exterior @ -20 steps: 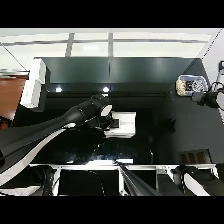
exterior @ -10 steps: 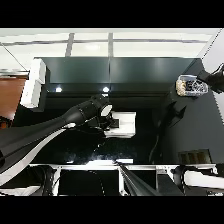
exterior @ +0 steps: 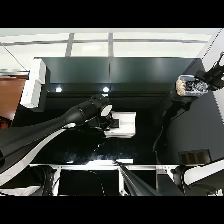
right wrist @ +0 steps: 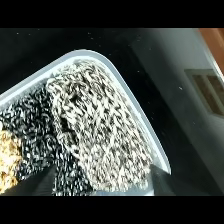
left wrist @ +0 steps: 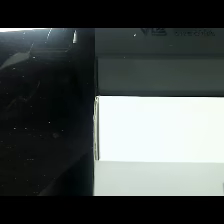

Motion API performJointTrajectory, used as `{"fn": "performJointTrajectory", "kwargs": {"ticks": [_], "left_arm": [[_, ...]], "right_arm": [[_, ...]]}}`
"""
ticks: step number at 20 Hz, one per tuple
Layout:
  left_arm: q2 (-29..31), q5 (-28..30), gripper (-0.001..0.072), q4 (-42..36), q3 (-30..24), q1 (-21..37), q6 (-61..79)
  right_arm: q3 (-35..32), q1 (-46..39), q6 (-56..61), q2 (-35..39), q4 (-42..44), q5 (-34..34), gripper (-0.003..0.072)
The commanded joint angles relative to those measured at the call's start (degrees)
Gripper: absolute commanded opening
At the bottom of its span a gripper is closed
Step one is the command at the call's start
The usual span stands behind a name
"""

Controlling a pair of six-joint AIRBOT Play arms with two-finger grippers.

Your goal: Fold the box and place the chain.

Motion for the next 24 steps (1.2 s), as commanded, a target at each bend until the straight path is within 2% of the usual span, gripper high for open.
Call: {"fn": "performJointTrajectory", "kwargs": {"ticks": [1,14,15,16,19,24], "left_arm": [[0.0,-0.1,0.0026,0.0,0.0,0.0,0.0],[0.0,0.0,0.0026,-0.1,0.0,0.0,0.0],[0.0,0.0,0.0026,0.0,0.0,0.0,0.0],[0.0,0.0,0.0026,-0.1,0.0,0.0,0.0],[0.0,0.0,0.0026,-0.1,0.0,0.0,0.0],[0.0,0.0,0.0026,-0.1,0.0,0.0,0.0]], "right_arm": [[1.4,-0.1,-0.6,-2.4,0.1,-1.0,0.0475],[1.4,-0.2,-2.2,-4.4,2.1,-1.0,0.0464],[1.5,-0.2,-3.5,-4.3,2.1,0.1,0.0203],[1.9,-0.2,-4.3,-4.3,2.1,1.7,0.0025],[4.0,-0.2,-6.2,-2.5,-1.1,6.0,0.0012],[4.4,-0.2,-14.1,9.2,3.7,0.0,0.0011]]}}
